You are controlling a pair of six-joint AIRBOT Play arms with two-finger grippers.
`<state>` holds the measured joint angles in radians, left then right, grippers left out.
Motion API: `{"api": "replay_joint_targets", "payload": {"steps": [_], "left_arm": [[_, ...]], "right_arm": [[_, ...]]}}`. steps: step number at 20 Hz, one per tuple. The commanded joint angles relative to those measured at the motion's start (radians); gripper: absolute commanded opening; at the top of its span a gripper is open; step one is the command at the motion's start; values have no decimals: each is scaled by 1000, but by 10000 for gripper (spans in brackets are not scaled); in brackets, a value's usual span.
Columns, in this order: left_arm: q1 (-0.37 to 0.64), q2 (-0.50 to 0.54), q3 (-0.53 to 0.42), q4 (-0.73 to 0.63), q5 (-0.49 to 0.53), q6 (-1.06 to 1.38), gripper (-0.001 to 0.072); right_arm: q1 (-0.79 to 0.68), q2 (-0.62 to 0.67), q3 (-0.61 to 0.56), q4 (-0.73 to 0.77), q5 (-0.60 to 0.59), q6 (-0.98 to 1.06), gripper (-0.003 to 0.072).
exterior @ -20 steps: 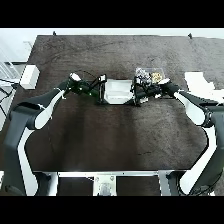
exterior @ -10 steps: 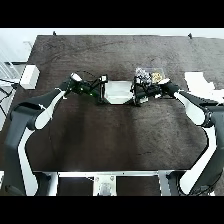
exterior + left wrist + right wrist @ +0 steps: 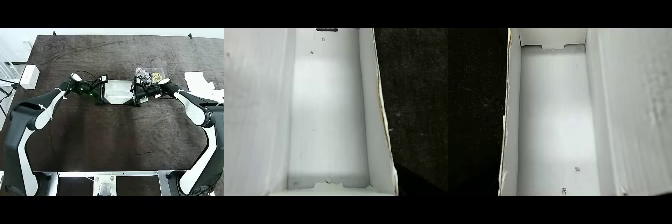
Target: Fold the box and place the chain.
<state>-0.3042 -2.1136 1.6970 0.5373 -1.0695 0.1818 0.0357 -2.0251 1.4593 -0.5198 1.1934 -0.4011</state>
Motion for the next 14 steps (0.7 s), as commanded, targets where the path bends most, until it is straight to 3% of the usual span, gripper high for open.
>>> {"api": "replay_joint_targets", "payload": {"steps": [1,14], "left_arm": [[0,0,1,0,3,0,472],[0,0,1,0,3,0,472]], "right_arm": [[0,1,0,0,1,0,436],[0,1,-2,11,1,0,435]]}}
